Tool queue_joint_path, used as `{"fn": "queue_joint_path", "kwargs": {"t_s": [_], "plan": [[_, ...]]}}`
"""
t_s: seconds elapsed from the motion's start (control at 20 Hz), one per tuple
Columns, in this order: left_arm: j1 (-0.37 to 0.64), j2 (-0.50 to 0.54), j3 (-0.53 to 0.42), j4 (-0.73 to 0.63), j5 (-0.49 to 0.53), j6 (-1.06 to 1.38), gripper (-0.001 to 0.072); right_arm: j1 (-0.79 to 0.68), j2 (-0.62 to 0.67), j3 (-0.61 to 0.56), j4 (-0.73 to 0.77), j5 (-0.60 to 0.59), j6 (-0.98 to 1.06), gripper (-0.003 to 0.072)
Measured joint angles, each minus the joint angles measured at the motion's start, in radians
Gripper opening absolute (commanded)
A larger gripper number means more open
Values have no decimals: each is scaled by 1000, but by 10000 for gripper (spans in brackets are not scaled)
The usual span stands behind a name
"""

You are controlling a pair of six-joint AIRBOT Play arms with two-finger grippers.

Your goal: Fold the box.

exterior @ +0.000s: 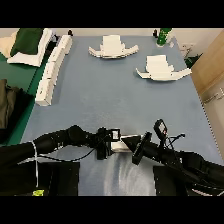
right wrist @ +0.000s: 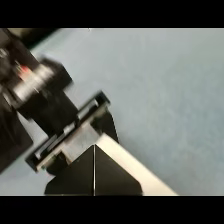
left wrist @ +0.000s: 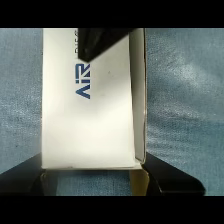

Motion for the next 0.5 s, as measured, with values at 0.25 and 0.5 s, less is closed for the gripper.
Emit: {"fn": "queue_joint_path", "kwargs": {"t_s": [0.25,0.5], "plan": [[0,0,0,0,0,0,540,-39,13,55,-14,-87,-94,18],[0,0,0,0,0,0,540,-268,-66,308,-197,-562,-121,18]]}}
